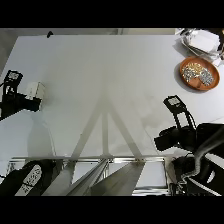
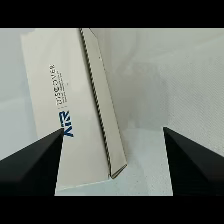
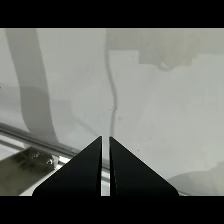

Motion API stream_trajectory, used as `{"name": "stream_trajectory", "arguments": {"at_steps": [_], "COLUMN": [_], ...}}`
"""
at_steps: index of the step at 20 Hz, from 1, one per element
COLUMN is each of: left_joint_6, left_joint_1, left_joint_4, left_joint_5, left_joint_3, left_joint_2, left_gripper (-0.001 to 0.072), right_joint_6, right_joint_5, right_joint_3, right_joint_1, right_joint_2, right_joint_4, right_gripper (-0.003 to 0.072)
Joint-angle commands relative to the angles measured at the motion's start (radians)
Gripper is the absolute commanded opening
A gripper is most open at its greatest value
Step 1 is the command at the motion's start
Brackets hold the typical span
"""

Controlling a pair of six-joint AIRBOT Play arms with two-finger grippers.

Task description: Fold the box and place the chain.

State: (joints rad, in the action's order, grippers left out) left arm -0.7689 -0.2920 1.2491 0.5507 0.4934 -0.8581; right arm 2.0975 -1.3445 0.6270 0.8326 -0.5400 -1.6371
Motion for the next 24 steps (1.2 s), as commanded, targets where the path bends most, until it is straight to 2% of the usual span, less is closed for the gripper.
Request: {"name": "stream_trajectory", "arguments": {"at_steps": [1, 20, 21, 23, 24], "left_joint_6": [0.000, -0.002, -0.002, -0.002, -0.002], "left_joint_1": [0.001, 0.001, 0.001, 0.001, 0.001], "left_joint_4": [-0.016, -0.085, -0.086, -0.086, -0.086], "left_joint_5": [-0.011, -0.029, -0.029, -0.039, -0.039], "left_joint_3": [0.001, 0.001, 0.001, 0.001, 0.001], "left_joint_2": [0.001, 0.001, 0.001, 0.001, 0.000], "left_gripper": [0.0696, 0.0694, 0.0685, 0.0528, 0.0510], "right_joint_6": [0.000, 0.000, 0.000, 0.000, 0.000], "right_joint_5": [0.000, 0.000, 0.000, 0.000, 0.000], "right_joint_3": [0.000, 0.000, 0.000, 0.000, 0.000], "right_joint_1": [0.000, 0.000, 0.000, 0.000, 0.000], "right_joint_2": [0.000, 0.000, 0.000, 0.000, 0.000], "right_joint_4": [0.000, 0.000, 0.000, 0.000, 0.000], "right_gripper": [0.0058, 0.0058, 0.0058, 0.0058, 0.0058]}}
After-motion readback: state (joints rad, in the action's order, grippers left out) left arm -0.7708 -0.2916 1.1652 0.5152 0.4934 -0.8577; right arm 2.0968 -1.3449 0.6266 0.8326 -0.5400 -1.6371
